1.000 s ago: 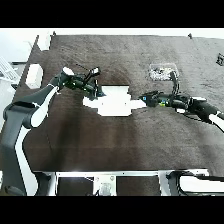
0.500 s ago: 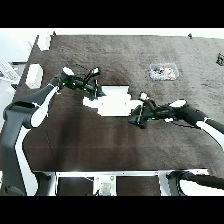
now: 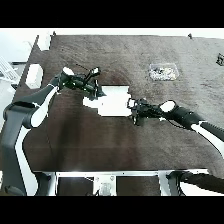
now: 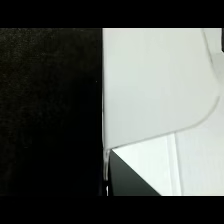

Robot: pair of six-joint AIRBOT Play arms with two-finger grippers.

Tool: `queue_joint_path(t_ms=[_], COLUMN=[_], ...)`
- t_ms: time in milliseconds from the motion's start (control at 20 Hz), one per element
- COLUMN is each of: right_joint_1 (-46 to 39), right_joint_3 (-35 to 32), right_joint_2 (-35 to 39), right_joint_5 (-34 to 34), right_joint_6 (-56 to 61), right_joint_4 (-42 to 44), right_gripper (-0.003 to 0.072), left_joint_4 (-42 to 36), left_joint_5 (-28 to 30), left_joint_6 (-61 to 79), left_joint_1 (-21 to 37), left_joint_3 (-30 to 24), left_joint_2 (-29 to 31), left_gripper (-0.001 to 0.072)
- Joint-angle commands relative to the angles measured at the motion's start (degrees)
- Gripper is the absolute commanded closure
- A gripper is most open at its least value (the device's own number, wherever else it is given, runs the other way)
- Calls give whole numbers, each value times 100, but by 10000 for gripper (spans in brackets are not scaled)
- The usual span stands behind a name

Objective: Fold the box and place the chain.

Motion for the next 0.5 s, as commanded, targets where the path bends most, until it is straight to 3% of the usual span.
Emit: queue_joint_path(t_ms=[0, 100, 450], right_joint_1=[35, 48, 236], right_joint_3=[4, -17, -146], right_joint_2=[131, 129, 129], right_joint_5=[-177, -138, 35], right_joint_6=[7, 22, 22], right_joint_4=[111, 520, 522], right_gripper=[113, 113, 113], left_joint_4=[2, 2, 2], left_joint_5=[-2, -2, -2], left_joint_6=[0, 0, 0], left_joint_1=[-2, -2, -2], left_joint_3=[0, 0, 0], left_joint_2=[2, 2, 2], left_gripper=[688, 688, 688])
